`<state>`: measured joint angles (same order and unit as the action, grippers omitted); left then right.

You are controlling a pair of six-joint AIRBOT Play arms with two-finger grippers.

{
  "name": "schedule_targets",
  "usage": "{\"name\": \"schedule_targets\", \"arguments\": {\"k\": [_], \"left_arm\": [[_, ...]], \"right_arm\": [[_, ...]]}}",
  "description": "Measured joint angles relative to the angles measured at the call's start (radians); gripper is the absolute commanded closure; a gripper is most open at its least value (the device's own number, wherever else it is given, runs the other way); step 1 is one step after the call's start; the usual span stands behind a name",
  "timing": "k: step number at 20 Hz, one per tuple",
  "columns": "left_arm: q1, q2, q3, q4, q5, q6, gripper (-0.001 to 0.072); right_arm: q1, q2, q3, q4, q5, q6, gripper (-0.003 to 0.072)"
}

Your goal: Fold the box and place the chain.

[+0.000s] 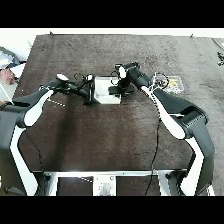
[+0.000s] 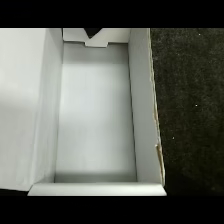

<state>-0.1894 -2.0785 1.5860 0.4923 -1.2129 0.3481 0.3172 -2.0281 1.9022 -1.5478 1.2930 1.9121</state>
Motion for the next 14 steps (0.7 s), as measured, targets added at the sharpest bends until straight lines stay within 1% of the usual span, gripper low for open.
{"name": "schedule_targets", "arguments": {"k": [1, 2, 3, 5, 6, 9, 10, 11, 12, 14], "left_arm": [[0.0, 0.0, 0.0, 0.0, 0.0, 0.0, 0.0245], [0.0, 0.0, 0.0, 0.0, 0.0, 0.0, 0.0245], [0.0, 0.0, 0.0, 0.001, 0.0, 0.0, 0.0245], [0.001, 0.0, 0.0, 0.0, 0.001, -0.001, 0.0245], [0.001, 0.0, 0.0, 0.0, 0.001, -0.002, 0.0245], [0.001, 0.0, 0.0, -0.001, 0.001, -0.002, 0.0245], [0.001, 0.0, 0.0, -0.001, 0.001, -0.002, 0.0245], [0.001, 0.0, 0.0, -0.001, 0.0, -0.001, 0.0245], [0.001, 0.0, 0.0, 0.0, -0.004, 0.003, 0.0245], [0.0, 0.0, 0.0, -0.003, -0.006, 0.003, 0.0245]], "right_arm": [[0.0, -0.002, 0.0, 0.0, -0.001, 0.003, 0.0474], [0.001, -0.002, 0.0, 0.003, -0.002, 0.009, 0.0536], [0.001, -0.003, 0.0, 0.003, -0.002, 0.011, 0.0572], [0.001, -0.005, 0.0, 0.0, -0.004, 0.024, 0.0583], [0.002, -0.005, 0.0, -0.002, -0.005, 0.028, 0.0661], [0.002, -0.006, 0.0, -0.011, -0.006, 0.036, 0.0666], [0.002, -0.006, 0.0, -0.013, -0.006, 0.037, 0.0643], [0.002, -0.006, 0.0, -0.014, -0.006, 0.039, 0.0472], [0.002, -0.006, 0.0, -0.016, -0.006, 0.035, 0.0353], [0.003, -0.004, 0.0, -0.016, -0.006, 0.038, 0.0337]]}}
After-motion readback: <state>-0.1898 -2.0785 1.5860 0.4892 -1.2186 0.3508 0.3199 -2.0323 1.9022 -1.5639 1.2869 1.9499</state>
